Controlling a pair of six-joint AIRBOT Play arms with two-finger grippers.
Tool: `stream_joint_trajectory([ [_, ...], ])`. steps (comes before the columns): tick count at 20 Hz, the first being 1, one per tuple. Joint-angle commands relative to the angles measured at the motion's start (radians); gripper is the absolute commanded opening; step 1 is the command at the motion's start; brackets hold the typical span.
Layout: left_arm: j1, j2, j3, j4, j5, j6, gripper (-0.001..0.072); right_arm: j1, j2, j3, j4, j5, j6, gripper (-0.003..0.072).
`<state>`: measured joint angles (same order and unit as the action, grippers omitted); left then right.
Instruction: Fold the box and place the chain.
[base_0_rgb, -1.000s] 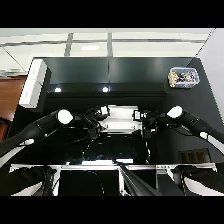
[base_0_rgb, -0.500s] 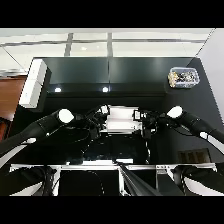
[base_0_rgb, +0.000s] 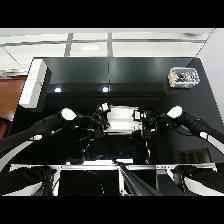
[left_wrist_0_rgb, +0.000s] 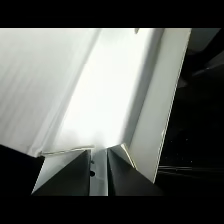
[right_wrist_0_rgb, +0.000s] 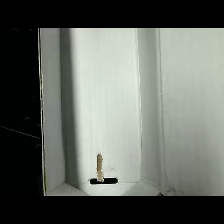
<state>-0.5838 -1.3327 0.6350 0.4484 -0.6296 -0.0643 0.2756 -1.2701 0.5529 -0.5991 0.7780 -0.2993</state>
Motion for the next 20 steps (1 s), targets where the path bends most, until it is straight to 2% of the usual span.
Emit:
stream_joint_trajectory([
  [1, -0.003, -0.007, 0.001, -0.019, -0.001, 0.018, 0.0088, 0.0, -0.001, 0.0, 0.0, 0.0, 0.0, 0.0402],
  [2, -0.007, -0.007, 0.001, -0.019, 0.003, 0.021, 0.0085, 0.0, -0.001, 0.0, 0.0, 0.0, 0.0, 0.0403],
  [3, -0.011, -0.007, 0.001, -0.021, 0.01, 0.021, 0.0142, 0.0, -0.001, 0.0, 0.0, 0.0, 0.0, 0.0403],
  [4, -0.015, -0.007, 0.001, -0.02, 0.026, 0.02, 0.0341, 0.0, -0.001, 0.0, 0.0, 0.0, 0.0, 0.0403],
  [5, -0.018, -0.007, 0.001, -0.019, 0.032, 0.02, 0.0365, 0.0, -0.001, 0.0, 0.0, 0.0, 0.0, 0.0403],
  [6, -0.018, -0.007, 0.001, -0.019, 0.027, 0.02, 0.0254, 0.0, -0.001, 0.0, 0.0, 0.0, 0.0, 0.0403],
  [7, -0.018, -0.007, 0.001, -0.019, 0.025, 0.015, 0.0201, 0.0, -0.001, 0.0, 0.0, 0.0, 0.0, 0.0403],
  [8, -0.018, -0.007, 0.001, -0.021, 0.024, 0.012, 0.0298, 0.0, -0.001, 0.0, 0.0, 0.0, 0.0, 0.0403],
  [9, -0.018, -0.007, 0.001, -0.019, 0.022, 0.012, 0.0358, 0.0, -0.001, 0.0, 0.001, 0.0, 0.0, 0.0403],
  [10, -0.017, -0.005, 0.001, -0.019, 0.02, 0.012, 0.0354, 0.0, -0.001, 0.0, 0.0, 0.0, 0.0, 0.0403],
  [12, -0.013, 0.02, 0.001, 0.025, 0.021, -0.01, 0.01, 0.0, -0.001, 0.0, 0.0, 0.0, 0.0, 0.0403],
  [13, -0.007, 0.048, 0.001, 0.069, 0.019, -0.061, 0.0028, 0.0, -0.001, 0.0, 0.0, 0.0, 0.0, 0.0403],
  [17, 0.095, 0.225, 0.001, 0.36, -0.05, -0.384, 0.0027, 0.0, -0.001, 0.0, 0.0, 0.0, 0.0, 0.0403],
  [20, 0.238, 0.323, 0.0, 0.45, -0.185, -0.533, 0.0027, 0.0, -0.001, 0.0, 0.0, 0.0, 0.0, 0.0403],
])
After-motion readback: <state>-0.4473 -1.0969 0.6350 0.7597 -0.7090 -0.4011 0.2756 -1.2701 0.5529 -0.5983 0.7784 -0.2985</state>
